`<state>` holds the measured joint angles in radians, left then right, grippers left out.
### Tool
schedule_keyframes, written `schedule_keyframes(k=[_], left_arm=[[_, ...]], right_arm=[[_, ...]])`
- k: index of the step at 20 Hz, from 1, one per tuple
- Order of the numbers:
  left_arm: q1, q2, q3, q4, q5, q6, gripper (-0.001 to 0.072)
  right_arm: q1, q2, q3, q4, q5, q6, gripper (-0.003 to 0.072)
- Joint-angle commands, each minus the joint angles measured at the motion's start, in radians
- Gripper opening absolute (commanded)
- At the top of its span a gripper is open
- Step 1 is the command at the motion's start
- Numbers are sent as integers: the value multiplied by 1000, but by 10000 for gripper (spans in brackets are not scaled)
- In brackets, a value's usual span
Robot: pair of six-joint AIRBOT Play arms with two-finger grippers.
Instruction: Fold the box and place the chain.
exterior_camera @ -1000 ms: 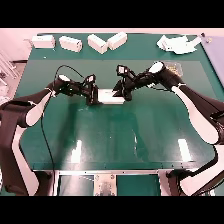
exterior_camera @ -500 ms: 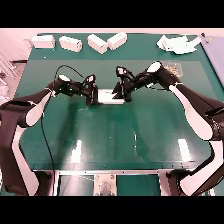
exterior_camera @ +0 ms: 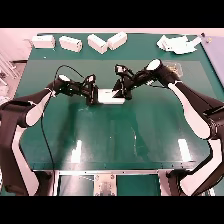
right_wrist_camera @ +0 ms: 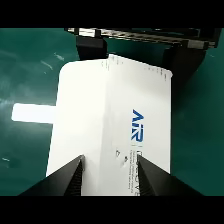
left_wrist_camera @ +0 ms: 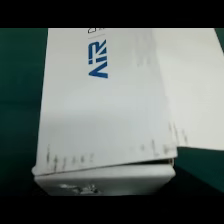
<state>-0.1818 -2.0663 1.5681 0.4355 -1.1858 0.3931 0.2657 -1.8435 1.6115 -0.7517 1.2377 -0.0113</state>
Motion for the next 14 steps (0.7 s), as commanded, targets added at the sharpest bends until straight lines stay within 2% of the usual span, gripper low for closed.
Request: schedule_keyframes(k=[1, 6, 9, 14], left_arm=[[0, 0, 0, 0, 0, 0, 470], [0, 0, 1, 0, 0, 0, 471], [0, 0, 0, 0, 0, 0, 470], [0, 0, 0, 0, 0, 0, 471]], right_arm=[[0, -1, 12, -20, -8, 16, 416], [12, -3, 12, -19, 20, 34, 417], [24, -11, 12, -24, 17, 42, 471], [24, -12, 13, -46, -60, 47, 497]])
